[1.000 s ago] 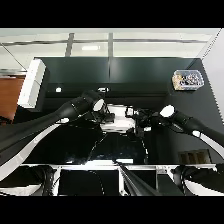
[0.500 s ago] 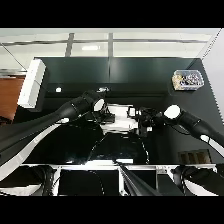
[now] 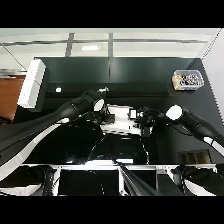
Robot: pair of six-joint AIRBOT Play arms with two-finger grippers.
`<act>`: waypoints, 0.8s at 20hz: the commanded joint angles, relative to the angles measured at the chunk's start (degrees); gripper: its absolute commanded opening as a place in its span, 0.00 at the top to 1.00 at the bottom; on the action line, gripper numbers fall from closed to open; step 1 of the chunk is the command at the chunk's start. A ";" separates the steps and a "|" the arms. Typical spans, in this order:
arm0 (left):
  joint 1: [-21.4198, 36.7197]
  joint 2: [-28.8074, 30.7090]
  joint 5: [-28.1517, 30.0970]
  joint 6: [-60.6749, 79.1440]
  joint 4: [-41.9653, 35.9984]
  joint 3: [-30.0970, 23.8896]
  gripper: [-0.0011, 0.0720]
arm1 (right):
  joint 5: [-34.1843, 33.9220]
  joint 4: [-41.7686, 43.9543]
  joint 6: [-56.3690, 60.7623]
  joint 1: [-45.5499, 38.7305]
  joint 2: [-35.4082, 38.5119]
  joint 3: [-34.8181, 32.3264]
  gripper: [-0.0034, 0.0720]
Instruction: Fold the box and place the chain.
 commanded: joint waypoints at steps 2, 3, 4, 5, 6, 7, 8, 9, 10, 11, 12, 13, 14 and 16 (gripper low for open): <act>-0.02 0.00 0.26 0.00 -0.35 0.09 0.95 | 1.81 4.07 0.35 0.52 -0.26 -0.04 0.79; -0.02 0.00 0.26 0.00 -0.37 0.09 0.95 | 1.79 6.32 0.46 1.07 -0.74 -0.04 0.79; -0.02 0.00 0.28 0.00 -0.44 0.09 0.95 | 1.53 8.09 0.44 1.73 -1.38 -0.04 0.79; -0.02 0.00 0.28 -0.02 -0.42 0.09 0.95 | 1.14 9.22 0.46 2.27 -2.10 -0.04 0.79; -0.02 0.00 0.28 0.00 -0.42 0.09 0.95 | 1.09 9.64 0.46 2.51 -2.49 -0.04 0.79; 0.00 0.00 0.26 0.00 -0.44 0.09 0.95 | 1.09 9.75 0.79 2.49 -2.49 -0.02 0.78; -0.02 0.00 0.26 0.00 -0.44 0.09 0.95 | 1.07 9.70 1.33 2.49 -2.49 -0.02 0.73; -0.02 0.00 0.26 -0.02 -0.44 0.09 0.95 | 0.98 9.70 1.68 2.49 -2.49 -0.02 0.64; -0.02 0.00 0.26 -0.02 -0.44 0.09 0.95 | 0.92 9.70 1.75 2.49 -2.47 -0.02 0.60; 0.00 0.00 0.26 -0.02 -0.44 0.09 0.95 | 0.74 9.70 1.75 2.49 -2.47 -0.02 0.60; -0.02 0.00 0.26 -0.02 -0.48 0.09 0.95 | 0.70 9.73 1.75 2.49 -2.47 -0.02 0.60; -0.02 0.00 0.26 -0.02 -0.66 0.09 0.95 | 0.68 9.73 1.75 2.49 -2.47 -0.02 0.60; -0.02 0.00 0.26 -0.02 -0.66 0.09 0.95 | 0.72 9.77 1.77 2.49 -2.47 -0.02 0.60; -0.02 0.00 0.26 -0.02 -0.66 0.09 0.95 | 0.68 9.99 2.14 2.75 -2.47 -0.04 0.60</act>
